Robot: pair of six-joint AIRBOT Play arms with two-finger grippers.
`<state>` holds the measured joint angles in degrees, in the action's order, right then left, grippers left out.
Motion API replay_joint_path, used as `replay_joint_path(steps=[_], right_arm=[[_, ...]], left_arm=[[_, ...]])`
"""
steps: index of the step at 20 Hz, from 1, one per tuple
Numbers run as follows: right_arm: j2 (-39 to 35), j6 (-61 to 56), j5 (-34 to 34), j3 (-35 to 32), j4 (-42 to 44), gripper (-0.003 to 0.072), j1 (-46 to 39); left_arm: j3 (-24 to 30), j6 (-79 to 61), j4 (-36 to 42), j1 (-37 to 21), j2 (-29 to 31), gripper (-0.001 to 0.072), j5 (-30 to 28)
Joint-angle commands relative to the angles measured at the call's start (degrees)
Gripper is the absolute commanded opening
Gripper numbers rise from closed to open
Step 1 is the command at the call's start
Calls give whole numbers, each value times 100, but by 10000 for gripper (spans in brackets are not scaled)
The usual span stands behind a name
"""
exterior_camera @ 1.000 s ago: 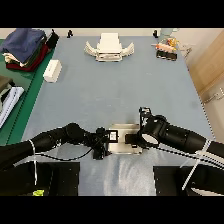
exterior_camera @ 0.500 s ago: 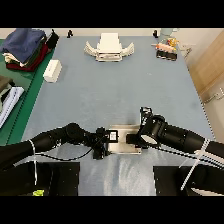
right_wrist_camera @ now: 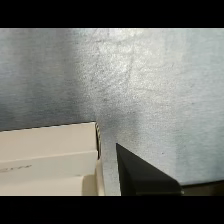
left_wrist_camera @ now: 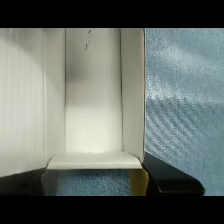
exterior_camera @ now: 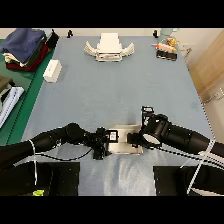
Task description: Fold the box.
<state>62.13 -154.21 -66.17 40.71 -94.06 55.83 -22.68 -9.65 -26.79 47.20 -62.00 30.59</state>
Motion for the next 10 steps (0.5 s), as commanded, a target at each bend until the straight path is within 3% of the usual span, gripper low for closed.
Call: replay_joint_path(steps=[1, 4, 7, 8, 9, 10], right_arm=[[-28, 11, -44, 4, 39, 350, 0], [-31, 13, -92, 4, 39, 9, 0], [-31, 24, -83, 4, 39, 6, 0], [-31, 24, -85, 4, 39, 91, 0], [-35, 26, -87, 4, 52, 358, 0], [-46, 46, -87, 7, 127, 529, 0]], left_arm=[[0, 4, 0, -4, -4, 420, -4], [0, 4, 0, -4, -4, 420, -4], [0, 4, 0, -4, -4, 420, -4], [0, 4, 0, -4, -4, 420, -4], [0, 4, 2, -4, -4, 420, -4], [0, 4, 0, -4, -4, 421, -4]])
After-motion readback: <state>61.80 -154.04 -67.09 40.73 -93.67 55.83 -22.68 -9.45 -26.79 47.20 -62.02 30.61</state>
